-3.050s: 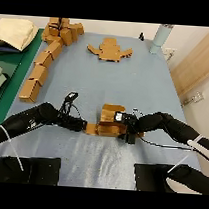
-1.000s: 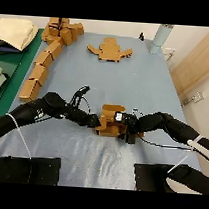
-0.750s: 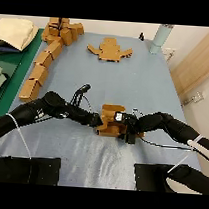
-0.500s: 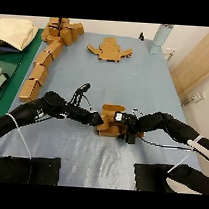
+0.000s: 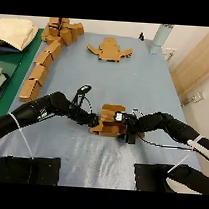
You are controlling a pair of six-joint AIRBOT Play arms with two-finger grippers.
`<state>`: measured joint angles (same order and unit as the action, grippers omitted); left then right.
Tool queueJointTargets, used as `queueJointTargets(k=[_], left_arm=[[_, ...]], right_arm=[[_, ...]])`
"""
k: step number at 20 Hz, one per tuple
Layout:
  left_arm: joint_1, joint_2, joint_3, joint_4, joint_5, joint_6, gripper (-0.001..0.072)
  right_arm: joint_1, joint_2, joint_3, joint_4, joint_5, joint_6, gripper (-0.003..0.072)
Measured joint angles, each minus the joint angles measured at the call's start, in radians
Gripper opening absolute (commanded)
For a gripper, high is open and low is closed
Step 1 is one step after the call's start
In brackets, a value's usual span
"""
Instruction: Fold the box.
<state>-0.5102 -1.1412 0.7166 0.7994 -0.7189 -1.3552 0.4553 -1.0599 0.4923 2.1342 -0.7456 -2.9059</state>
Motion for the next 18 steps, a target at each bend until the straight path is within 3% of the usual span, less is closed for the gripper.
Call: queueJointTargets(k=[5, 11, 14, 18], left_arm=[[-0.065, 0.007, 0.064, 0.126, 0.016, -0.147, 0.042], [-0.042, 0.053, 0.095, 0.166, -0.041, -0.2, 0.042], [0.003, 0.085, 0.098, 0.199, -0.08, -0.233, 0.042], [0.11, 0.131, 0.099, 0.342, -0.159, -0.349, 0.0419]], right_arm=[[0.0, 0.0, 0.0, 0.001, 0.0, 0.0, 0.0575], [0.0, 0.0, 0.0, 0.001, 0.0, 0.0, 0.0575], [0.0, 0.0, 0.0, 0.001, 0.0, 0.0, 0.0575], [0.0, 0.0, 0.0, 0.001, 0.0, 0.0, 0.0575]])
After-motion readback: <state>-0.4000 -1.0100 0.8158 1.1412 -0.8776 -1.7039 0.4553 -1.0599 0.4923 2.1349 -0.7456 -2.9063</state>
